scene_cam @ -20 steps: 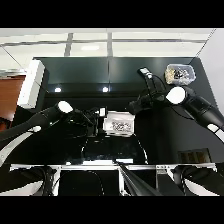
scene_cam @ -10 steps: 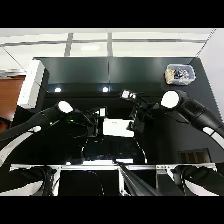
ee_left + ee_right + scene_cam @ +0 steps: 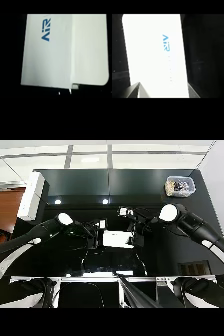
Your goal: Fold the box and place the chain.
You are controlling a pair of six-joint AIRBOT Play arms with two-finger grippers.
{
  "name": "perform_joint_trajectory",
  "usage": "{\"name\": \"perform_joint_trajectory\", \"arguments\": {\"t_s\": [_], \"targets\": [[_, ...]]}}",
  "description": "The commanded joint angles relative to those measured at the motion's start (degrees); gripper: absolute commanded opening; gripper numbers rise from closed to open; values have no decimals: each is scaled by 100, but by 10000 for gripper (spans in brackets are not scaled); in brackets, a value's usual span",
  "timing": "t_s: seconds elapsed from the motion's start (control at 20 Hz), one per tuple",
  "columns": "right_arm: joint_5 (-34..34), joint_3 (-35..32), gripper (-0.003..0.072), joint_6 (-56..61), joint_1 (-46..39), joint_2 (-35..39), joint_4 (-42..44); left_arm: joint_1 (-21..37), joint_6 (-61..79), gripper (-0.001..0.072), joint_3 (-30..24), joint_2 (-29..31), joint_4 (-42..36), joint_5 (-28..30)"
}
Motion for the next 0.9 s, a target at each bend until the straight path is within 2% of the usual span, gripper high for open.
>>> {"name": "perform_joint_trajectory", "arguments": {"t_s": [0.0,0.1,0.15,0.2,0.25,0.6,0.65,0.7,0.85], "targets": [[-328,0,699,-20,-4,-2,-175,0,2,458,7,-2,0,0],[-317,2,698,2,-4,0,-170,0,2,458,7,-2,2,0],[-291,2,648,31,-4,0,-170,0,2,458,7,-2,0,0],[-247,2,446,98,-7,0,-173,0,2,458,7,-2,0,0],[-184,2,345,157,-7,0,-175,0,2,458,7,-2,2,0],[87,2,331,321,-4,11,-162,0,2,459,7,-2,2,-2],[92,2,222,363,-4,11,-162,0,2,458,7,-2,2,-2],[90,2,176,367,-4,11,-162,0,2,458,7,-2,2,-2],[94,2,176,389,-7,13,-133,0,2,459,7,-2,2,-2]]}}
